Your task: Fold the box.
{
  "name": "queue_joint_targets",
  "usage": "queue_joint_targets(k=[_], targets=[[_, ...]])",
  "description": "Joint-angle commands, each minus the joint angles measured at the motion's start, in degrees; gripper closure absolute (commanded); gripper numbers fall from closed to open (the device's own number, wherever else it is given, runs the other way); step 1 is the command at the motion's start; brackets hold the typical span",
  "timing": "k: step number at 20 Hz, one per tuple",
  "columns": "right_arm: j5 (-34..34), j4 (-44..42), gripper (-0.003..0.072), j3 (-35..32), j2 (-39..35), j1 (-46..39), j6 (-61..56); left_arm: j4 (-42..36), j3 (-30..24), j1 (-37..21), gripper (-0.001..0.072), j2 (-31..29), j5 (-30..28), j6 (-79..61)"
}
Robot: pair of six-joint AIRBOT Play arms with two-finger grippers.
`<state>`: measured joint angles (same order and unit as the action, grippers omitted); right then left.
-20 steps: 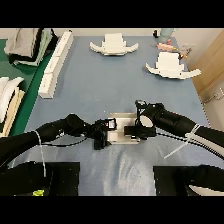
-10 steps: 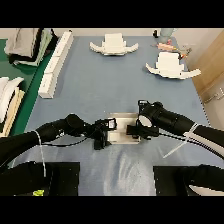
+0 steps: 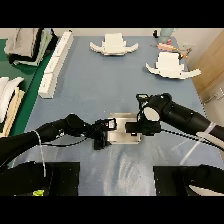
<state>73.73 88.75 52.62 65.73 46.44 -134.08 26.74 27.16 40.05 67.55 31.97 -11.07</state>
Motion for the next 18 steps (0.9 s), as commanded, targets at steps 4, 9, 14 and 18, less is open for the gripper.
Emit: queue_joint_targets(k=[4, 9, 14, 18], targets=[[6.9, 6.4, 0.0684, 1.3, -8.1, -6.1, 5.5, 0.0, 0.0, 0.0, 0.0212, 0.0, 0.0, 0.0], [0.7, -8.9, 0.0684, 1.1, -2.1, -28.0, 28.2, 0.0, 0.0, 0.0, 0.0212, 0.0, 0.0, 0.0], [2.9, -46.5, 0.0683, 2.1, 13.5, -45.5, 54.1, 0.0, 0.0, 0.0, 0.0212, 0.0, 0.0, 0.0], [14.1, -58.8, 0.0682, 6.7, 25.7, -46.0, 59.7, 0.0, 0.0, 0.0, 0.0212, 0.0, 0.0, 0.0]])
